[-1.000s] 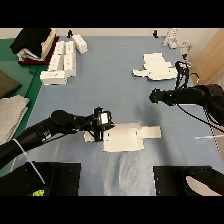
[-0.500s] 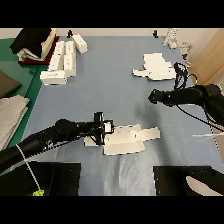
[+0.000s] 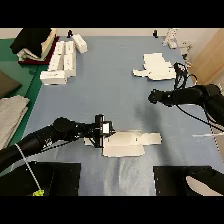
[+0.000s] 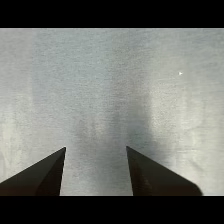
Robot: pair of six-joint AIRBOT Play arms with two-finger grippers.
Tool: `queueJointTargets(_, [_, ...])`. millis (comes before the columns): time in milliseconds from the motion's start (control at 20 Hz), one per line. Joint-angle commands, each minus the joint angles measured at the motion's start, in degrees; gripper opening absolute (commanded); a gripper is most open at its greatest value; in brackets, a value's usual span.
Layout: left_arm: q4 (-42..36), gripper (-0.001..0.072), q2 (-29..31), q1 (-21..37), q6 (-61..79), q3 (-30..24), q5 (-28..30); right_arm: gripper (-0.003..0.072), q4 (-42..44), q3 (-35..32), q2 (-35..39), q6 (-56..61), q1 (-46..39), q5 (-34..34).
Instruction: Fold the box.
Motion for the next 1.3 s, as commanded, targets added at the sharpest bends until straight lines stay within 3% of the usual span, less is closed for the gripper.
queueJointTargets(0, [-0.26, 0.0012, -0.66, 3.08, -0.07, 0.33, -4.63, 0.059, 0.35, 0.04, -0.02, 0.0, 0.07, -0.04])
queueJointTargets(500, [3.39, 0.0013, -3.5, 5.88, -1.81, 1.03, -9.84, 0.0589, 0.39, 0.04, -0.02, 0.0, 0.07, -0.07])
queueJointTargets(900, [3.78, 0.0013, -4.0, 5.88, -5.64, 1.03, -10.25, 0.0576, 2.32, 0.04, -0.02, -0.02, 0.07, -2.05])
queueJointTargets(950, [3.76, 0.0013, -4.0, 5.88, -5.64, 1.03, -10.32, 0.048, 2.84, 0.04, 0.0, -0.04, 0.07, -2.75])
queueJointTargets(1050, [3.76, 0.0013, -4.0, 5.88, -5.64, 1.03, -10.36, 0.0156, 3.37, 0.04, 0.04, -0.2, 0.07, -5.51])
queueJointTargets(1100, [3.76, 0.0013, -4.0, 5.88, -5.64, 1.03, -10.51, 0.0056, 3.34, 0.04, 0.04, -0.24, 0.07, -7.08])
queueJointTargets(1150, [3.76, 0.0013, -4.0, 5.88, -5.66, 1.03, -11.3, 0.0015, 3.3, 0.04, 0.04, -0.28, 0.07, -8.76])
queueJointTargets(1250, [3.76, 0.0013, -4.0, 5.88, -5.66, 1.03, -11.78, 0.0014, 3.32, 0.04, 0.07, -0.48, 0.07, -11.28])
